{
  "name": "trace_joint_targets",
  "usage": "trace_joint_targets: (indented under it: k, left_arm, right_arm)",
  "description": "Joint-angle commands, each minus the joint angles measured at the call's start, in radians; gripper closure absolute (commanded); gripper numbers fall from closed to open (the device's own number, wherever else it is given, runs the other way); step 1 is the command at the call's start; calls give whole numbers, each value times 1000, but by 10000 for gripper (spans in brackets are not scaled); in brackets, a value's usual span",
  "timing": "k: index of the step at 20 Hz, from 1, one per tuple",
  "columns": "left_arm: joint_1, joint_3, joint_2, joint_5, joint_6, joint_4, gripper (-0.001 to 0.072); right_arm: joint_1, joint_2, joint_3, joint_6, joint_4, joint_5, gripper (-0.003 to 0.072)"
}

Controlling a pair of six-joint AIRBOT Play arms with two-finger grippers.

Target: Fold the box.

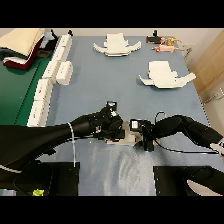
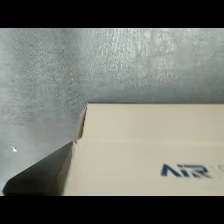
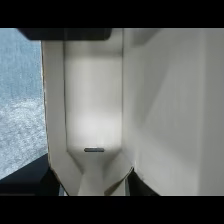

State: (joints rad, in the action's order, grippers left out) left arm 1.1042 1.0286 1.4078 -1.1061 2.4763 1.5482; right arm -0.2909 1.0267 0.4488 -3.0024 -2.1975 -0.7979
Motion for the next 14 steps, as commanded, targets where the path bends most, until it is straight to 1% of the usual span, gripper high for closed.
trace_joint_targets:
  k: [1,7,8,9,14]
  left_arm:
    - [-1,18,-1,-23,1,22,287]
    - [0,17,4,-24,1,32,291]
    - [0,17,8,-25,2,31,353]
    - [3,17,12,-22,2,31,362]
    - [24,17,39,-20,4,54,355]
  right_arm:
    - [0,0,1,2,-2,0,223]
    - [0,0,1,2,-2,0,223]
    - [0,0,1,2,-2,0,223]
    - [0,0,1,2,-2,0,223]
    - [0,0,1,2,-2,0,223]
